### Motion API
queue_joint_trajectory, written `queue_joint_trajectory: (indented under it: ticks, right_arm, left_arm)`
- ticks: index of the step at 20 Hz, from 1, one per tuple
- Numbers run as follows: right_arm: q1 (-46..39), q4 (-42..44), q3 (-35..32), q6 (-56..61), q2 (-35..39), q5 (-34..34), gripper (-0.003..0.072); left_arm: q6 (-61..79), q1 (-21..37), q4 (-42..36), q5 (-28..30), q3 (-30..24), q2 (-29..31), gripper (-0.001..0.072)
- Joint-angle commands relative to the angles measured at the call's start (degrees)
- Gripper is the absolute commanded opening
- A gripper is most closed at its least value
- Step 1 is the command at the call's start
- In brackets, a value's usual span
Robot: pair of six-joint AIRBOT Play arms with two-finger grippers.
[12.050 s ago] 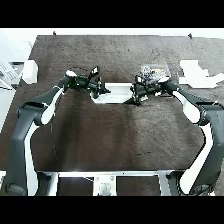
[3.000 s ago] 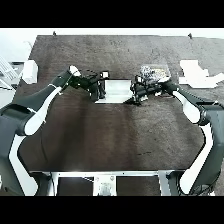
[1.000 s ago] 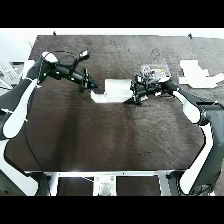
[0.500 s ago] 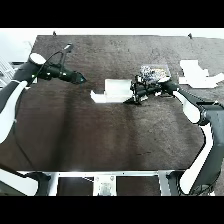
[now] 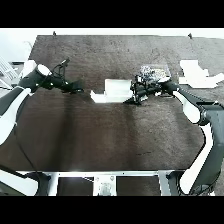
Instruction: Fold the box and place the chain.
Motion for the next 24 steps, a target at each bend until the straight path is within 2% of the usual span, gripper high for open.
queue_joint_trajectory:
  ticks: [1, 6, 16, 24]
  right_arm:
    - [0.0, 0.0, 0.0, 0.0, 0.0, 0.0, 0.0498]
    - [0.0, 0.0, 0.0, 0.0, 0.0, 0.0, 0.0498]
    - [0.0, 0.0, 0.0, 0.0, 0.0, 0.0, 0.0498]
    - [0.0, 0.0, 0.0, 0.0, 0.0, 0.0, 0.0497]
  left_arm:
    - [-1.7, -2.4, -1.3, 2.0, -0.4, -3.2, 0.0021]
    - [1.9, -4.7, -7.9, 2.8, -0.4, -7.4, 0.0021]
    - [5.2, -6.7, -11.5, 3.1, -0.4, -10.1, 0.0021]
    - [8.2, -6.7, -13.7, 2.6, 1.1, -6.2, 0.0024]
